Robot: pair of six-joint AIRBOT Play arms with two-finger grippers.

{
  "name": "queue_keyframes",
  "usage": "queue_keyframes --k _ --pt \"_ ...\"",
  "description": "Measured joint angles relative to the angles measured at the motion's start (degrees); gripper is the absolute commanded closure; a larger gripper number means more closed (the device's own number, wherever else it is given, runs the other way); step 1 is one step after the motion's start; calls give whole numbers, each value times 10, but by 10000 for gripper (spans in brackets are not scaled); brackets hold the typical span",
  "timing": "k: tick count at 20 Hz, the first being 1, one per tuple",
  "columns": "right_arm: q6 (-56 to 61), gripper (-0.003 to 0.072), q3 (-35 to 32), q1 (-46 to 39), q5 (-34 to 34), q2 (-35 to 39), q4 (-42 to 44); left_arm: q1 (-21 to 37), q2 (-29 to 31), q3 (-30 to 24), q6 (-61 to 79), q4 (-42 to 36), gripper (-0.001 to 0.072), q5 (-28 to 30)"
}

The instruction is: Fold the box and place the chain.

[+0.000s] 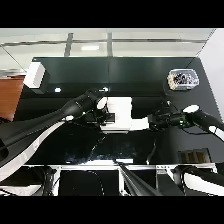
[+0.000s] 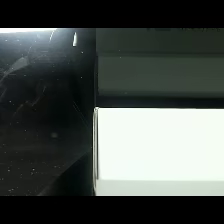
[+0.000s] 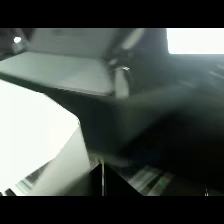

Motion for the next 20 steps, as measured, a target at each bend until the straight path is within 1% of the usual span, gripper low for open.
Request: queue_keyframes --k 3,4,6,7,12,13,14,17,20 --pt "-23 673 23 13 18 -5 12 0 0 0 0 0 681 0" --pt "-28 656 33 16 28 -6 10 0 0 0 0 0 681 0" --pt "-33 67 52 18 47 -7 4 0 0 0 0 0 681 0" --pt "-33 16 62 19 54 -7 3 0 0 0 0 0 681 0" --pt "-31 26 108 29 106 -7 3 0 0 0 0 0 681 -1" --pt "-27 72 115 35 110 -7 3 0 0 0 0 0 681 -1" --pt "-21 197 122 44 111 -7 3 0 0 0 0 0 681 -1" --pt "2 204 143 77 109 -7 -6 0 0 0 0 0 681 -1" --pt "38 204 162 110 98 -7 -42 0 0 0 0 0 681 -1"
